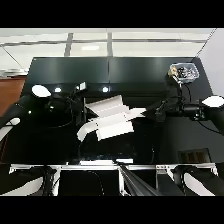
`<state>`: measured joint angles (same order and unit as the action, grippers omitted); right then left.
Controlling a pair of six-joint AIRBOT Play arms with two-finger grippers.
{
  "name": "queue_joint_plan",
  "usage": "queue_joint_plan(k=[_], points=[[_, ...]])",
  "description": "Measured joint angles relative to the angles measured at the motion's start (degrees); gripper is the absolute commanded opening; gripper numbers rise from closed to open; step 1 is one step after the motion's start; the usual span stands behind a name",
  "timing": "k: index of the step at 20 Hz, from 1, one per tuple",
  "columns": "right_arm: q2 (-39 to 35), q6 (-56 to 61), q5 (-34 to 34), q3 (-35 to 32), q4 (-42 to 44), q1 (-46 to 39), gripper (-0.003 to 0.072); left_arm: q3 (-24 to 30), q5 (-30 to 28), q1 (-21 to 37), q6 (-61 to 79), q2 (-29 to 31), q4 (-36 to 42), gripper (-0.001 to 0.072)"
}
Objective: Fold the box and place the chain.
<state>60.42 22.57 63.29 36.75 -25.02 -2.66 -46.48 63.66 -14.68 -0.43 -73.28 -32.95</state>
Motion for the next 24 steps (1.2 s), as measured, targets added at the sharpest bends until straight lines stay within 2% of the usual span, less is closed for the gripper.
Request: queue_joint_plan(k=[6, 11, 15, 16, 17, 24], points=[[0.00, -1.79, -7.74, 0.55, -0.26, 0.85, 0.0512, 1.51, -9.70, -5.38, 8.20, -2.23, 0.39, 0.0025], [0.11, -2.58, -9.25, -0.70, -5.66, 5.88, 0.0514, 1.70, -11.93, -6.56, 10.08, -5.49, -0.70, 0.0025], [0.11, -3.85, -10.47, -1.66, -14.14, 12.52, 0.0515, 1.73, -12.26, -6.80, 10.38, -6.78, -3.17, 0.0025], [0.11, -4.17, -10.75, -1.77, -16.83, 14.14, 0.0527, 1.70, -12.31, -6.82, 10.40, -6.93, -3.76, 0.0025], [0.15, -4.42, -10.95, -1.84, -19.08, 15.69, 0.0701, 1.60, -12.35, -6.86, 10.40, -7.02, -4.13, 0.0025], [1.55, -8.59, -13.09, -2.54, -25.05, 24.11, 0.0710, 0.55, -12.44, -7.41, 9.92, -7.28, -5.51, 0.0027]])
